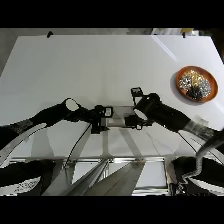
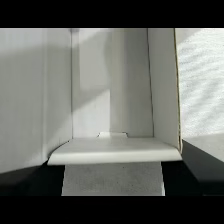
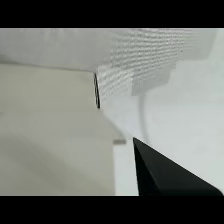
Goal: Fold the box and place the chain.
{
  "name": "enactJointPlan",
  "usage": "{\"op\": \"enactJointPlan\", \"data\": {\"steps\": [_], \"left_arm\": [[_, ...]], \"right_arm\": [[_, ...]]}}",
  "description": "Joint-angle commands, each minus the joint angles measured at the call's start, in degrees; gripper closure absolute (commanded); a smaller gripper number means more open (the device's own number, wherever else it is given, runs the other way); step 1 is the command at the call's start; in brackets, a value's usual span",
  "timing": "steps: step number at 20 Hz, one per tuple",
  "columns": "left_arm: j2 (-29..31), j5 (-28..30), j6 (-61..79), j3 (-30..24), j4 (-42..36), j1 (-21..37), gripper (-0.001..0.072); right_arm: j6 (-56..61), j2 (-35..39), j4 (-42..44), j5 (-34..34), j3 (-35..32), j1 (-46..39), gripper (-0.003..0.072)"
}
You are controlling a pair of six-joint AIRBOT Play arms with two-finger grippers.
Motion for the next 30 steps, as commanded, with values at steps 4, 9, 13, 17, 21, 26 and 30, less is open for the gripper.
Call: {"op": "enactJointPlan", "data": {"steps": [4,9,13,17,21,26,30], "left_arm": [[0.0,0.0,0.1,0.0,0.1,0.0,0.0573],[0.0,0.0,0.1,0.0,0.1,0.0,0.0573],[0.0,0.0,0.1,0.0,0.1,0.0,0.0573],[0.0,0.0,0.1,0.0,0.1,0.0,0.0573],[0.0,0.0,0.1,0.0,0.1,0.0,0.0573],[0.0,0.0,0.1,0.0,0.1,0.0,0.0573],[0.0,0.0,0.1,0.0,0.1,0.0,0.0573]], "right_arm": [[-16.1,13.6,-1.7,5.1,1.5,-1.0,0.0236],[-27.0,17.3,-1.7,10.3,12.2,-14.5,0.0249],[-37.5,17.1,-1.6,6.8,16.3,-32.3,0.0293],[-44.4,13.7,-0.2,2.1,16.3,-48.2,0.0345],[-46.7,6.7,1.2,-3.1,16.3,-58.4,0.0362],[-51.0,-2.2,0.9,-6.8,16.3,-63.2,0.0364],[-52.4,-6.3,0.5,-10.0,16.3,-64.4,0.0375]]}}
